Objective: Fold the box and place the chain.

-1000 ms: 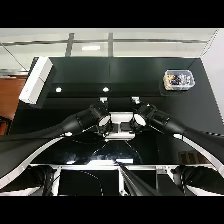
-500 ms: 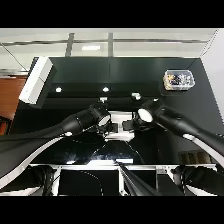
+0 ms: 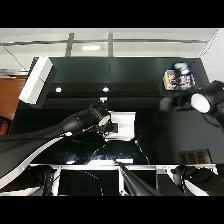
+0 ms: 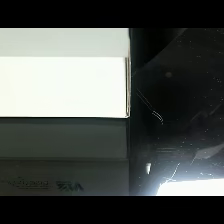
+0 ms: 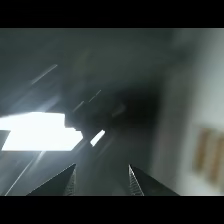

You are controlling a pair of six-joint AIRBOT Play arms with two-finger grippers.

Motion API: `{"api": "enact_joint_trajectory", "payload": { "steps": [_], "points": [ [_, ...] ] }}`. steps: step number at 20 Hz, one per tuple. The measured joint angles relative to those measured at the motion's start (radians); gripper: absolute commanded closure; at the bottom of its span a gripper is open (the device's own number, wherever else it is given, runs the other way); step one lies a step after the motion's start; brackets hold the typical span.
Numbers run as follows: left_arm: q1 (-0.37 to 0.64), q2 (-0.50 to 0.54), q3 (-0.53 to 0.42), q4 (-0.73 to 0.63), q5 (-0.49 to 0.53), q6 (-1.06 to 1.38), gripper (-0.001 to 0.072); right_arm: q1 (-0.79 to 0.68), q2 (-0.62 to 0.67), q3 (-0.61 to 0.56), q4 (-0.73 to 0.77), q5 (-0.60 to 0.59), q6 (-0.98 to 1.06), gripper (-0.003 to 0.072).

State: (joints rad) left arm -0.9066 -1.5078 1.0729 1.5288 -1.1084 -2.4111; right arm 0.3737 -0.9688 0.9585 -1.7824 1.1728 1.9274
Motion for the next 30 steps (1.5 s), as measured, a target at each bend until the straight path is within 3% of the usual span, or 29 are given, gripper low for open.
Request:
{"api": "enact_joint_trajectory", "payload": {
  "steps": [1, 2, 5, 9, 14, 17, 22, 30],
  "points": [
    [0.000, 0.000, 0.000, 0.000, 0.000, 0.000, 0.0678, -0.063, -0.021, -0.004, -0.046, -0.059, -0.003, 0.0244],
    [0.000, 0.000, 0.000, 0.000, 0.000, 0.000, 0.0678, -0.126, -0.054, -0.005, -0.076, -0.111, -0.001, -0.0034],
    [0.000, 0.000, 0.000, 0.000, 0.002, 0.000, 0.0678, -0.301, -0.197, 0.037, -0.055, -0.224, 0.006, -0.0034],
    [0.000, 0.000, 0.000, 0.000, 0.003, 0.000, 0.0678, -0.468, -0.435, 0.255, 0.148, -0.259, -0.013, -0.0034],
    [0.000, 0.000, 0.000, 0.000, 0.005, 0.001, 0.0678, -0.536, -0.752, 0.692, 0.237, -0.053, 0.179, -0.0033],
    [0.000, 0.000, 0.000, 0.000, 0.005, 0.001, 0.0678, -0.549, -0.879, 0.844, 0.252, 0.024, 0.301, -0.0011],
    [0.000, 0.000, 0.000, 0.000, 0.004, 0.001, 0.0678, -0.569, -0.978, 0.919, 0.260, 0.050, 0.427, -0.0011],
    [0.000, 0.000, 0.000, 0.000, 0.004, 0.001, 0.0678, -0.577, -1.030, 0.936, 0.235, 0.050, 0.468, 0.0018]
  ]
}}
